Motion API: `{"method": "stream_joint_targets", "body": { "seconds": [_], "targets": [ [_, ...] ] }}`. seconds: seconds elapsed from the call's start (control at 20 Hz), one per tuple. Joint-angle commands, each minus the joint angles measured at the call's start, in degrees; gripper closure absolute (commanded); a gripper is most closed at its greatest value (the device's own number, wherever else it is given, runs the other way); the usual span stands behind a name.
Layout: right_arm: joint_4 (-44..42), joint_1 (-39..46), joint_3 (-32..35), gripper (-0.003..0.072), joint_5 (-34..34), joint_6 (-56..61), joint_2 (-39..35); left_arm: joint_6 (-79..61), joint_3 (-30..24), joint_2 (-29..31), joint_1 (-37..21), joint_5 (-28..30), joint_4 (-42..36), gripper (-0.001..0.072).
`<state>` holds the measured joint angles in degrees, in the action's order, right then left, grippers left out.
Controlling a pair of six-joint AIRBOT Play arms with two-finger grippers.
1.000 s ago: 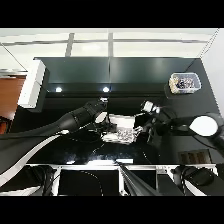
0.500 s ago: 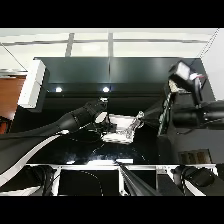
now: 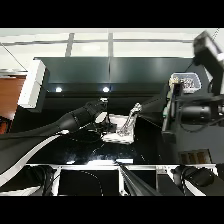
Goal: Fold the box and place the chain.
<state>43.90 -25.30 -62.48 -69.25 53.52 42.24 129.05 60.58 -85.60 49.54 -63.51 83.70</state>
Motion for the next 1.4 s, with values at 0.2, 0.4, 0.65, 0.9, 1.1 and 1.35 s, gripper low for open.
{"method": "stream_joint_targets", "body": {
  "seconds": [0.2, 0.4, 0.65, 0.9, 1.1, 1.35],
  "targets": [
    [-0.42, -0.17, 15.82, 0.0683, 9.11, 0.46, 6.78, -0.02, 0.04, 0.02, 0.00, 0.00, -0.02, 0.0680],
    [-0.44, -0.22, 19.45, 0.0681, 9.53, 0.31, 11.10, -0.02, 0.04, 0.02, 0.00, 0.00, 0.00, 0.0680],
    [-0.07, 1.53, 20.72, 0.0192, 7.15, 1.09, 11.89, -0.02, 0.04, 0.02, 0.00, -0.02, 0.00, 0.0680],
    [9.66, 15.04, 23.96, 0.0192, -3.15, -2.91, 8.37, -0.02, 0.04, 0.02, 0.00, -0.04, -0.02, 0.0680],
    [6.03, 11.50, 39.21, -0.0034, 13.53, -17.84, 8.41, -0.02, 0.04, 0.02, 0.00, -0.07, -0.04, 0.0680],
    [5.35, -1.05, 45.66, -0.0034, 27.06, -44.00, 9.40, -0.02, 0.04, 0.02, 0.00, -0.07, -0.04, 0.0680]
  ]
}}
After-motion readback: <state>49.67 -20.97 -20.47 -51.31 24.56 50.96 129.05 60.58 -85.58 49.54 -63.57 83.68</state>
